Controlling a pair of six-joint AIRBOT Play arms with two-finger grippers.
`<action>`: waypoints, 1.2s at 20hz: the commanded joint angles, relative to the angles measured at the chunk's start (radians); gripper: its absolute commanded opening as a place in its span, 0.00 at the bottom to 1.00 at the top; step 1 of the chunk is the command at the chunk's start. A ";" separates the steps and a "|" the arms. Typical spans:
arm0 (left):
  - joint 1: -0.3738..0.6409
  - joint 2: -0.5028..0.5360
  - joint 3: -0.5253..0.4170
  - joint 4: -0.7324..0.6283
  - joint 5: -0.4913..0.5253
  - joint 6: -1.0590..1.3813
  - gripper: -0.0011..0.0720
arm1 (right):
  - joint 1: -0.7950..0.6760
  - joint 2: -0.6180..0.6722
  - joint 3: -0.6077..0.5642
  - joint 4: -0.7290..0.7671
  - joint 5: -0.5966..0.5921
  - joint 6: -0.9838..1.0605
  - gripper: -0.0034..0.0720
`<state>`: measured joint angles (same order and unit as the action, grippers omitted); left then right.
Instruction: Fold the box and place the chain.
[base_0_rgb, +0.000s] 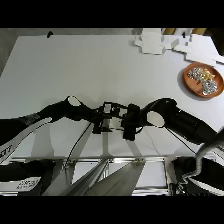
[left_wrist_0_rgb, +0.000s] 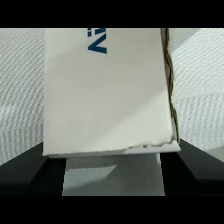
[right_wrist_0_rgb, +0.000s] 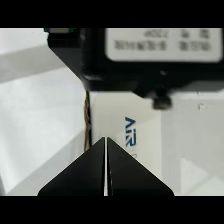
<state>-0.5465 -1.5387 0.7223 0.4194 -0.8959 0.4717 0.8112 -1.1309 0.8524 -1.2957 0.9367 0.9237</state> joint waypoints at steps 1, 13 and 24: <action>0.000 0.001 0.000 0.000 0.002 0.000 0.17 | -0.005 0.001 -0.004 -0.013 0.006 0.026 0.07; 0.000 0.001 0.000 0.000 0.002 0.000 0.17 | 0.013 -0.002 -0.100 0.000 -0.039 0.026 0.07; 0.000 0.001 0.000 0.000 0.002 -0.001 0.17 | 0.013 -0.002 -0.110 -0.002 -0.048 0.049 0.07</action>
<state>-0.5472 -1.5387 0.7223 0.4194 -0.8936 0.4717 0.8227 -1.1316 0.7437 -1.2957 0.8909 0.9649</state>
